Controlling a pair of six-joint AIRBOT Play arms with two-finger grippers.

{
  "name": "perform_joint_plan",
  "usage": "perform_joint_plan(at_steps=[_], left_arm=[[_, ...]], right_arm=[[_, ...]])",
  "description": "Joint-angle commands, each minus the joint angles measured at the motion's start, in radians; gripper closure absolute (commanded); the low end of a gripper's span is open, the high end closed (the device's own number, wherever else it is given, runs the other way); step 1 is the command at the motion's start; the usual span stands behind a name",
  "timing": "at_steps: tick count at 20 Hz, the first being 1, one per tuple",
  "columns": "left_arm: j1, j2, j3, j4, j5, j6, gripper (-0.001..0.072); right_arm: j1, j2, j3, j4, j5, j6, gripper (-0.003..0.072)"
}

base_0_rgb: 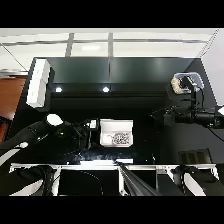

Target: Fold the box and place the chain.

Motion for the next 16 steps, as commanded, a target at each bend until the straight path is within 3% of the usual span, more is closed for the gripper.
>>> perform_joint_plan(at_steps=[1,16], left_arm=[[-0.001,-0.003,0.002,-0.032,-0.002,-0.004,-0.0004],[-0.06,-0.031,0.029,0.036,0.025,-0.07,-0.0003]], right_arm=[[0.001,0.0,0.001,0.0,-0.003,0.0,0.0411],[0.001,0.0,0.001,0.0,-0.008,0.0,0.0412]])
